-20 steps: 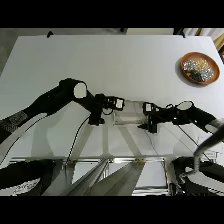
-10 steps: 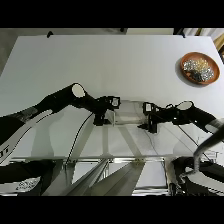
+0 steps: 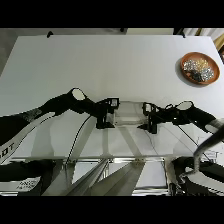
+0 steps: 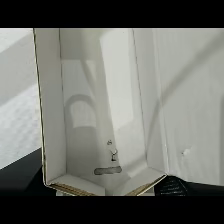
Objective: Fold the box and place the chain.
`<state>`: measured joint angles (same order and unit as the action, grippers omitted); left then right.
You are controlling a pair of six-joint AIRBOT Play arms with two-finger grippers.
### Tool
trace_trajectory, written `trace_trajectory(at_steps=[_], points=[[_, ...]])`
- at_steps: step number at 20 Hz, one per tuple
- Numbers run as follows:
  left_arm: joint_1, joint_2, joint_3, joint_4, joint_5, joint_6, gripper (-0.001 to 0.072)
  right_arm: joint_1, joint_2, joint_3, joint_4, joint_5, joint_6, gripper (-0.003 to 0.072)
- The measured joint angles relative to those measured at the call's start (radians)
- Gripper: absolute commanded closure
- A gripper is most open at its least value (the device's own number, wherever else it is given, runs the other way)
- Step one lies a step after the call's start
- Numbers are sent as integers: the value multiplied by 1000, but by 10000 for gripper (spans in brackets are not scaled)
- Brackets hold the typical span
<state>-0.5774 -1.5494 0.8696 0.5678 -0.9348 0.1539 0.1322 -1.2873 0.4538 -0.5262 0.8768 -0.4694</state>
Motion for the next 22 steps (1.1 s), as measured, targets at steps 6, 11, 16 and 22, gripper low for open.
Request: trace_trajectory(at_steps=[6, 11, 16, 22], points=[[-15, -3, -20, -43, 31, 19, 3, 0, 0, 0, -1, 0, -1, 314], [-31, -7, -48, -74, 50, 55, 55, 0, 0, 0, -3, 5, -1, 314], [-35, -9, -61, -95, 67, 64, 613, 0, 0, 0, -2, 2, 0, 314], [-45, -12, -63, -100, 73, 65, 624, 0, 0, 0, -2, 0, -1, 314]])
